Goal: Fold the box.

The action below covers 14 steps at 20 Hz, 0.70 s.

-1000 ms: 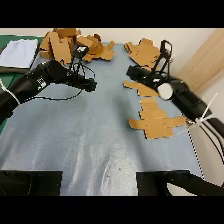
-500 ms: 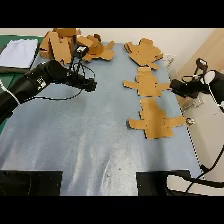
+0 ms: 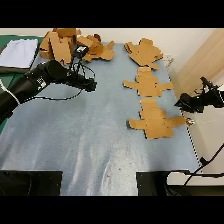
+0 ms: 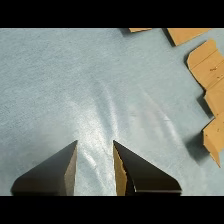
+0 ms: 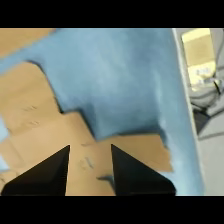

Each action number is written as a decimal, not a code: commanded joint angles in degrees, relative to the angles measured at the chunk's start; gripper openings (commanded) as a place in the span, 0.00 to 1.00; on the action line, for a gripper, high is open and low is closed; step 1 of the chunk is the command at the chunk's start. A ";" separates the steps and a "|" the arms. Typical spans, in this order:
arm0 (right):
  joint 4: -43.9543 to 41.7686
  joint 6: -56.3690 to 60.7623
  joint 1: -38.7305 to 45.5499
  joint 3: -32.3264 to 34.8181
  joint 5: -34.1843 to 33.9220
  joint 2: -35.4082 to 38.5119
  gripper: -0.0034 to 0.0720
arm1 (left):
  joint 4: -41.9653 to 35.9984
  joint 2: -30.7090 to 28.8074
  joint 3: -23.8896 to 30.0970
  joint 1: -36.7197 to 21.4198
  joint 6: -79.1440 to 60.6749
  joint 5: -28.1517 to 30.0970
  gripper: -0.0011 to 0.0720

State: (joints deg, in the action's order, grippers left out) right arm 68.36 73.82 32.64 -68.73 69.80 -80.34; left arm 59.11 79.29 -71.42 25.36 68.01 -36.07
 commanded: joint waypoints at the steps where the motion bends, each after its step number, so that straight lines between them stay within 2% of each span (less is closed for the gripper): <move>1: 10.93 -0.81 4.15 -0.04 8.20 -0.24 0.63 | 0.02 0.02 0.00 -0.02 -0.02 0.07 0.47; 5: 10.12 1.09 11.78 -0.04 4.72 2.62 0.63 | 0.02 0.02 -0.02 -0.02 -0.02 0.09 0.47; 7: 8.98 0.63 15.47 0.09 6.34 2.89 0.63 | 0.02 0.02 -0.02 -0.02 -0.02 0.24 0.47; 14: -10.34 -15.10 18.03 7.08 7.65 2.86 0.63 | 0.00 0.02 0.00 0.00 0.00 0.02 0.47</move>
State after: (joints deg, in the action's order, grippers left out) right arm 66.72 65.04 49.82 -63.86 77.12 -77.54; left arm 59.11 79.29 -71.42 25.36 68.01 -35.97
